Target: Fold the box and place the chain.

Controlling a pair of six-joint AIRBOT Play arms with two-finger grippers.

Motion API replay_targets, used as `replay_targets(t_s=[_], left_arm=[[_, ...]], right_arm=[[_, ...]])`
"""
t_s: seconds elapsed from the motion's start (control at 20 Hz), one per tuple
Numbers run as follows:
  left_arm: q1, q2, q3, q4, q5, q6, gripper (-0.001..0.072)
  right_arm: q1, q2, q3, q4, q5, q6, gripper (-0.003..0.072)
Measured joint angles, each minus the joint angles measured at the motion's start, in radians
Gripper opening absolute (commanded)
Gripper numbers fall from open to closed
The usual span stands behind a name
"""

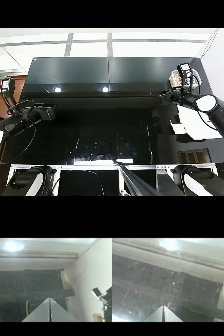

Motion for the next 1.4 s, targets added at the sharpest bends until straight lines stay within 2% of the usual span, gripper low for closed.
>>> replay_targets(t_s=[0.95, 1.3, 1.35, 1.4], left_arm=[[0.000, 0.000, 0.000, 0.000, 0.000, 0.000, 0.0029], [0.000, 0.000, 0.000, 0.000, 0.000, 0.000, 0.0029], [-0.002, 0.000, 0.000, 0.000, 0.001, 0.000, 0.0029], [-0.002, 0.000, 0.000, -0.002, 0.001, 0.000, 0.0030]], right_arm=[[0.000, 0.000, 0.000, 0.001, 0.000, 0.000, 0.0016], [0.002, -0.002, -0.001, 0.177, -0.090, 0.004, 0.0028], [0.002, -0.002, -0.001, 0.199, -0.096, 0.005, 0.0326], [0.002, -0.002, -0.001, 0.214, -0.101, 0.004, 0.0710]])
